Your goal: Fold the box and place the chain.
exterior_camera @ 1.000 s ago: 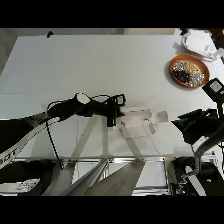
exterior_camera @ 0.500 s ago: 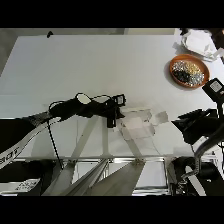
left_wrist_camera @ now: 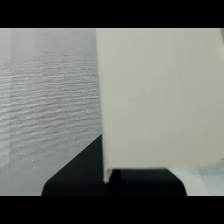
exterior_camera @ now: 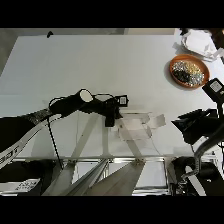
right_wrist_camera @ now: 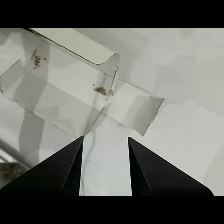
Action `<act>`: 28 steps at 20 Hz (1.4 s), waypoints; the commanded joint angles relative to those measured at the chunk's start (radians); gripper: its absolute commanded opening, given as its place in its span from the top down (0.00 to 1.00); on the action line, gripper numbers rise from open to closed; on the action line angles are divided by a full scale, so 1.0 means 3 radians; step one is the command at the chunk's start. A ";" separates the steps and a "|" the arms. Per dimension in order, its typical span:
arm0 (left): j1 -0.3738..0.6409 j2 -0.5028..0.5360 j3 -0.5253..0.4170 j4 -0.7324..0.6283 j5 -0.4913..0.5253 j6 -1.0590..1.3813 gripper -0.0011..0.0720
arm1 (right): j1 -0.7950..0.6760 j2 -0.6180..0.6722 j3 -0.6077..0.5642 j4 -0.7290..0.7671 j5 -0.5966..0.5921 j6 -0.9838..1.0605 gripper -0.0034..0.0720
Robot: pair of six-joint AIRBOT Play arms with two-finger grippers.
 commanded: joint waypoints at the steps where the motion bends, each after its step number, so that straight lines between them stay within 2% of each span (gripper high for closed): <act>1: 0.0003 -0.0005 0.0025 0.0095 -0.0020 -0.0005 0.98 | 0.0003 0.0003 0.0001 0.0000 -0.0001 0.0000 0.57; 19: 0.0000 -0.0072 0.0025 0.0095 -0.0081 0.0037 0.97 | 0.0003 0.0003 0.0000 -0.0137 -0.0004 -0.0093 0.57; 23: -0.0001 -0.0072 0.0025 0.0095 -0.0083 0.0037 0.97 | 0.0003 0.0003 -0.0172 -0.0132 -0.0239 -0.0692 0.57; 24: -0.0001 -0.0072 0.0025 0.0094 -0.0083 0.0037 0.97 | 0.0003 0.0001 -0.0294 -0.0107 -0.0420 -0.0816 0.61; 26: -0.0001 -0.0072 0.0025 0.0095 -0.0084 0.0037 0.97 | 0.0003 -0.0025 -0.0539 0.0006 -0.0702 -0.0969 0.81; 28: -0.0001 -0.0072 0.0025 0.0095 -0.0083 0.0037 0.97 | 0.0003 -0.0158 -0.0660 0.0052 -0.0662 -0.1203 0.93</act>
